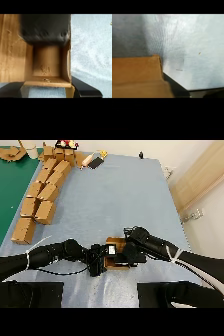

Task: Fold the box.

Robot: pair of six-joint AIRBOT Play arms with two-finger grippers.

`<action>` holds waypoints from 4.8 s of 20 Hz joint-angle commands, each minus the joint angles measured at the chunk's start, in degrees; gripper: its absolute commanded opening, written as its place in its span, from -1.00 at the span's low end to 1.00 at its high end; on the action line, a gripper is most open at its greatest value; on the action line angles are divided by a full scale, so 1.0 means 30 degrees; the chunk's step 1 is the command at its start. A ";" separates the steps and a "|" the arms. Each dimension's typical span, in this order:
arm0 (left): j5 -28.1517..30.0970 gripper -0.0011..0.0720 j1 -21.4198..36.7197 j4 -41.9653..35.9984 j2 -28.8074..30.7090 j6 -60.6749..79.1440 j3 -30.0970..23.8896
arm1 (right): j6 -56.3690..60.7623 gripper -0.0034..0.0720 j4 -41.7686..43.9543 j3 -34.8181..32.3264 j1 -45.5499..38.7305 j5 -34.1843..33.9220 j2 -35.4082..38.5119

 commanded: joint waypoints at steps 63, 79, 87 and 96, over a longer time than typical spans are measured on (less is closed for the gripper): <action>0.0015 0.08 0.0007 0.0000 -0.0007 0.0000 0.0007 | -2.5813 -0.90 0.8291 -0.0590 -0.5268 0.3249 0.5187; 0.0015 0.08 0.0007 0.0000 -0.0007 0.0000 0.0007 | -2.3074 -0.30 0.0452 -0.4109 0.1843 0.7592 1.0010; 0.0007 0.08 0.0007 0.0000 -0.0007 -0.0007 0.0007 | -2.3962 0.38 0.1166 -0.4109 0.2033 0.5530 1.0761; 0.0015 0.08 0.0007 0.0000 -0.0007 -0.0007 0.0007 | -2.8516 0.57 0.0503 -0.4189 0.2033 0.6105 1.0754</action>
